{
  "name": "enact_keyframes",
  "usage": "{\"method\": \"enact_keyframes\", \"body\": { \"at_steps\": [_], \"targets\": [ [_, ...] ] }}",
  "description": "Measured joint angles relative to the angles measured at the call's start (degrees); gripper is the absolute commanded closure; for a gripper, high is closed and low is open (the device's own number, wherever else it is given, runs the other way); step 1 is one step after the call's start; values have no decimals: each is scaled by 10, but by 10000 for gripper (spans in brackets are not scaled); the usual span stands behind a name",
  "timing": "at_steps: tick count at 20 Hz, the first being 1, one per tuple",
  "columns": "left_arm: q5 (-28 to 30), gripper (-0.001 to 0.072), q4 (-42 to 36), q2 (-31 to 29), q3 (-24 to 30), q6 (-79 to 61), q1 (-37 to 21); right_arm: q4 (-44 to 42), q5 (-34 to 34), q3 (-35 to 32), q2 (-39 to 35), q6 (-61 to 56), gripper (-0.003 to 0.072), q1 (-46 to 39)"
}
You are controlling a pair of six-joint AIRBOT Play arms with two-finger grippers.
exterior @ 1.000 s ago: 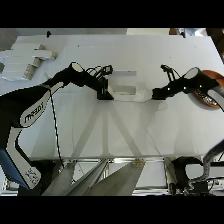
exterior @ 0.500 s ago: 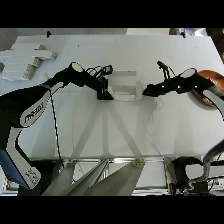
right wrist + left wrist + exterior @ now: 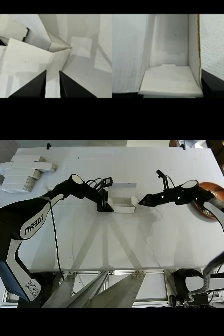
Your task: Fold the box and place the chain.
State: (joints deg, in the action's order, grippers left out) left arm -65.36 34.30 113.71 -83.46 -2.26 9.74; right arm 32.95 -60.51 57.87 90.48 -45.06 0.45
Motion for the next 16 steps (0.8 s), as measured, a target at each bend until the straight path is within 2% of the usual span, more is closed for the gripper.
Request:
{"method": "enact_keyframes", "body": {
  "at_steps": [8, 10, 13, 14, 16],
  "targets": [
    [0, 177, 0, 0, 0, 0, 0, -13, 19, 0, 0, 20, 367, 24],
    [0, 177, 0, 0, 0, 0, 0, -15, 29, 0, 0, 21, 285, 30],
    [0, 177, 0, 0, 0, 0, 0, -16, 50, 0, 0, 21, 261, 42],
    [0, 177, 0, 0, 0, 0, 0, -16, 59, 0, 0, 21, 221, 48],
    [0, 177, 0, 0, 0, 0, 0, -14, 76, 0, 0, 20, 221, 61]
  ]
}}
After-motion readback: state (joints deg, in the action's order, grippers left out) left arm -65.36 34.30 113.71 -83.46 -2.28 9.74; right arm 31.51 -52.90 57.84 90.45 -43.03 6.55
